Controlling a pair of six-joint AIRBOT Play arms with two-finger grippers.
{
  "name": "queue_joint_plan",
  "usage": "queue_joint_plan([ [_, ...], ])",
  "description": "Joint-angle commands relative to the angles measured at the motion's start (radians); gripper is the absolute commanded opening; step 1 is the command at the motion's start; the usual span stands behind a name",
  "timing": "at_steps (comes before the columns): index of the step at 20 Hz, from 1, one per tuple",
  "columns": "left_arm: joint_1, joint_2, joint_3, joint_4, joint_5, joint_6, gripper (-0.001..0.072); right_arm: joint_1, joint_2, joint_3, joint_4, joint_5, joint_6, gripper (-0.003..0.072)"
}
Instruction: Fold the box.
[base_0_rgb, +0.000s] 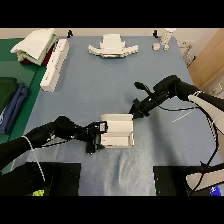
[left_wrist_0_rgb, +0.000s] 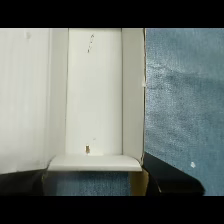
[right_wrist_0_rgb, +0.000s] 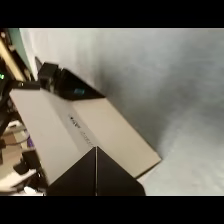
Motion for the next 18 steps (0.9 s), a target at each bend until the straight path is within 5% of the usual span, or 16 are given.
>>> queue_joint_plan([
  [1,0.000,-0.001,0.001,0.000,0.000,0.000,0.0475,0.086,0.006,-0.006,0.002,-0.061,-0.080,0.0000],
  [5,0.000,-0.001,0.001,0.000,0.000,0.000,0.0475,0.183,0.138,-0.127,-0.054,0.056,-0.134,0.0001],
  [12,0.000,-0.001,0.001,0.000,0.000,0.000,0.0475,0.404,0.485,-0.407,-0.157,0.563,-0.296,0.0001],
  [18,0.000,-0.001,0.001,0.000,0.001,0.000,0.0475,0.571,0.695,-0.512,-0.279,0.887,-0.383,0.0001],
])
